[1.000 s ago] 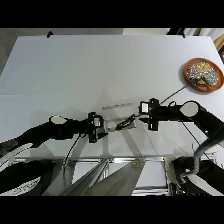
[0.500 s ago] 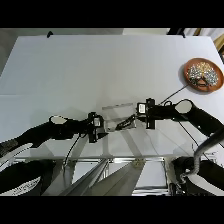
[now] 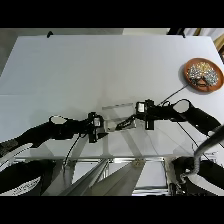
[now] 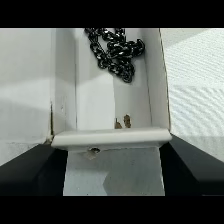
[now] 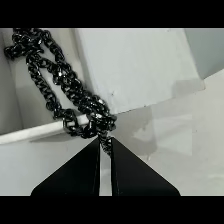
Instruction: Fold the box and place the chain.
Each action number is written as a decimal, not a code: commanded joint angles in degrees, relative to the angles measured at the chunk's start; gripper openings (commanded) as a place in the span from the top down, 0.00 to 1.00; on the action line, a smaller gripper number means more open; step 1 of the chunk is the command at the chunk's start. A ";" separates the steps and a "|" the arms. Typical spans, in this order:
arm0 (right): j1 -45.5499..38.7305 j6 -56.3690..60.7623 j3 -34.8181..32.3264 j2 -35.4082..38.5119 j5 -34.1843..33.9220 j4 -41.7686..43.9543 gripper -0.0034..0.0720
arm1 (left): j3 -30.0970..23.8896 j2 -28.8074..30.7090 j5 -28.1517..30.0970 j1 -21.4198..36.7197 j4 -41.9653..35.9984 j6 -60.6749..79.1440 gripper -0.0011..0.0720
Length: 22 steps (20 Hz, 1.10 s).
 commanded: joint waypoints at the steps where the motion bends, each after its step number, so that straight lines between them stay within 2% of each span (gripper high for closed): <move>1: 0.02 8.83 -0.02 3.52 0.26 -9.09 0.93 | -0.02 0.04 0.00 -0.02 0.00 0.00 0.80; 4: 0.02 16.76 0.20 11.58 0.48 -15.67 0.93 | 0.00 0.04 0.00 -0.02 0.00 0.00 0.80; 6: 0.02 19.43 1.40 15.96 3.02 -15.74 0.93 | 0.00 0.04 0.00 -0.02 0.00 0.00 0.80; 11: 1.36 19.50 8.20 18.12 14.56 -11.72 0.93 | -0.02 0.04 0.00 -0.02 0.00 0.00 0.80; 17: 15.06 26.60 15.76 17.16 10.80 -11.76 0.93 | 0.00 0.04 0.00 -0.02 0.00 0.00 0.80; 22: 21.07 29.88 16.96 13.81 7.76 -11.69 0.93 | 0.00 0.04 0.00 -0.02 0.00 0.00 0.80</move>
